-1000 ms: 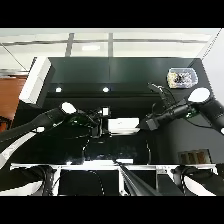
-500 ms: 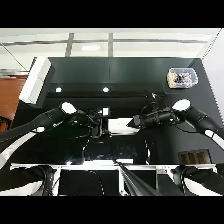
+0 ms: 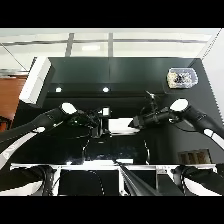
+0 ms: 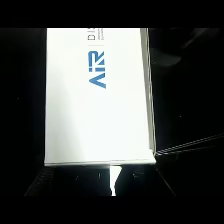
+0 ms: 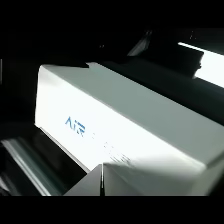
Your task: Fold the box and place the chain.
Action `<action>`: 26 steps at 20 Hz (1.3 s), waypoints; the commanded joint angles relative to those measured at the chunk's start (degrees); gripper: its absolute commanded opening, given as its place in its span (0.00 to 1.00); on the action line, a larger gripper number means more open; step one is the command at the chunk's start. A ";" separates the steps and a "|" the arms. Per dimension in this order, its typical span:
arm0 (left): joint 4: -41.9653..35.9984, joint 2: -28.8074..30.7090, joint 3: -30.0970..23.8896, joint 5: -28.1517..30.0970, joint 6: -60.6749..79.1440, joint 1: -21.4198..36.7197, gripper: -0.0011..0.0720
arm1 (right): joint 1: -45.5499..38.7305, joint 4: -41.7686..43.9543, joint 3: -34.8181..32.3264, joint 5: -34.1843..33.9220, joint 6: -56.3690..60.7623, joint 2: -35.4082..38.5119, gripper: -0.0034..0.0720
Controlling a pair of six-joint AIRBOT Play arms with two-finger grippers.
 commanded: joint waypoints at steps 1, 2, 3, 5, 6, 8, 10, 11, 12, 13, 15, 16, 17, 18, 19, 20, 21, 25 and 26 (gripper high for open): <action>0.04 0.00 0.04 -0.09 0.17 0.04 0.41 | -2.51 0.00 5.53 10.38 -2.01 4.85 0.07; 0.04 0.00 0.04 -0.09 0.17 0.04 0.41 | -4.15 -2.86 7.61 13.05 -2.01 7.45 0.07; 0.04 0.00 0.04 -0.11 0.17 0.04 0.41 | -5.75 -6.95 8.94 14.43 -1.95 10.12 0.07; 0.22 0.00 0.04 -0.07 0.15 0.09 0.41 | -9.29 -17.99 9.22 13.70 2.75 15.58 0.07; 0.35 0.11 0.11 -0.11 0.13 0.11 0.44 | -10.82 -23.08 9.16 13.49 6.51 17.53 0.07; 1.66 1.36 0.42 -0.96 -0.50 0.11 1.00 | -13.35 -27.28 8.72 15.06 8.55 19.76 0.07; 5.57 3.78 0.81 -1.31 -5.40 0.11 1.00 | -15.47 -27.08 7.43 15.93 8.55 21.18 0.07; 8.98 5.42 1.07 -1.90 -8.41 0.13 1.00 | -16.22 -26.97 6.82 16.13 8.55 21.51 0.07; 12.59 7.39 1.44 -2.78 -12.68 0.13 1.00 | -16.85 -26.95 6.34 16.17 8.57 21.57 0.07; 15.15 9.11 1.99 -4.66 -16.37 0.11 1.00 | -17.29 -26.99 6.05 15.91 8.55 21.57 0.07; 15.72 11.41 3.96 -8.74 -21.51 -0.17 1.00 | -18.27 -26.95 5.57 14.03 8.57 21.55 0.07; 15.65 11.32 5.53 -9.01 -24.20 -1.09 0.99 | -18.82 -26.95 5.51 12.57 8.63 21.55 0.07; 15.69 10.58 7.39 -8.44 -26.03 -2.36 0.99 | -19.52 -26.77 5.51 10.25 9.16 21.55 0.07; 15.69 9.05 9.70 -7.85 -27.71 -3.93 0.99 | -20.20 -26.60 5.51 7.85 10.10 21.55 0.07; 15.69 7.08 12.04 -7.67 -28.81 -5.29 0.98 | -20.72 -26.64 5.51 5.42 10.82 21.55 0.07; 15.78 4.55 14.69 -7.69 -28.81 -6.47 0.98 | -21.40 -26.67 5.51 3.21 11.23 21.55 0.07; 15.87 2.05 16.98 -7.48 -28.87 -7.19 0.98 | -22.08 -26.64 5.51 2.14 11.41 21.55 0.07; 15.91 -7.26 24.63 -9.73 -34.36 -7.43 0.98 | -24.46 -26.86 5.51 2.47 11.50 21.55 0.07; 15.89 -8.39 25.62 -11.43 -34.36 -7.72 0.98 | -24.76 -27.02 5.51 2.56 11.50 21.55 0.07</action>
